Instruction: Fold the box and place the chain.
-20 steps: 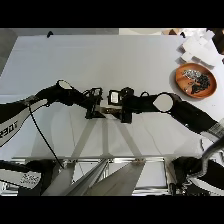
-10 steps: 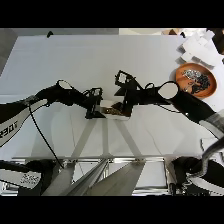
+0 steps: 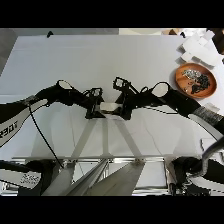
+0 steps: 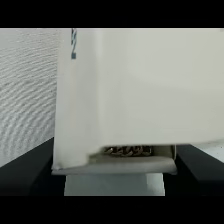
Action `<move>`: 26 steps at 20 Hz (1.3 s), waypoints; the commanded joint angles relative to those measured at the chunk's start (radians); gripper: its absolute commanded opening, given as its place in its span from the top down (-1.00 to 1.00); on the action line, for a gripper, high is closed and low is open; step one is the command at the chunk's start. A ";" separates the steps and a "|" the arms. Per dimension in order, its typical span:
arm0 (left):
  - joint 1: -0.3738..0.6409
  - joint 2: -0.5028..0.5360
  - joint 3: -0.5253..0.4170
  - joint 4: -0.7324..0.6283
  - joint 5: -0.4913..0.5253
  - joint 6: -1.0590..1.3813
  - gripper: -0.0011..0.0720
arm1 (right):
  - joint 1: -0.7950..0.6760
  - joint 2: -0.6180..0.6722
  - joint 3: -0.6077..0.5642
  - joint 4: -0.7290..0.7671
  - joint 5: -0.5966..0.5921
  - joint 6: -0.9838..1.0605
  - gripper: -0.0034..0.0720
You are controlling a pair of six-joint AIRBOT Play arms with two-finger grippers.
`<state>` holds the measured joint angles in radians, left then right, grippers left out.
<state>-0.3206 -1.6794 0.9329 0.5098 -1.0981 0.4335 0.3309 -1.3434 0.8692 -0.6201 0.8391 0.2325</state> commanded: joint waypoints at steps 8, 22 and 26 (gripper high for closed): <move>0.001 0.001 0.000 0.000 0.002 -0.001 0.21 | -0.008 0.147 0.010 0.024 0.031 -0.002 -0.30; 0.001 0.001 0.000 0.000 0.002 -0.001 0.21 | -0.097 -0.020 0.010 0.058 0.047 0.075 -0.18; 0.001 0.001 0.000 0.000 0.002 -0.001 0.21 | -0.096 -0.039 0.010 0.060 0.074 0.039 -0.18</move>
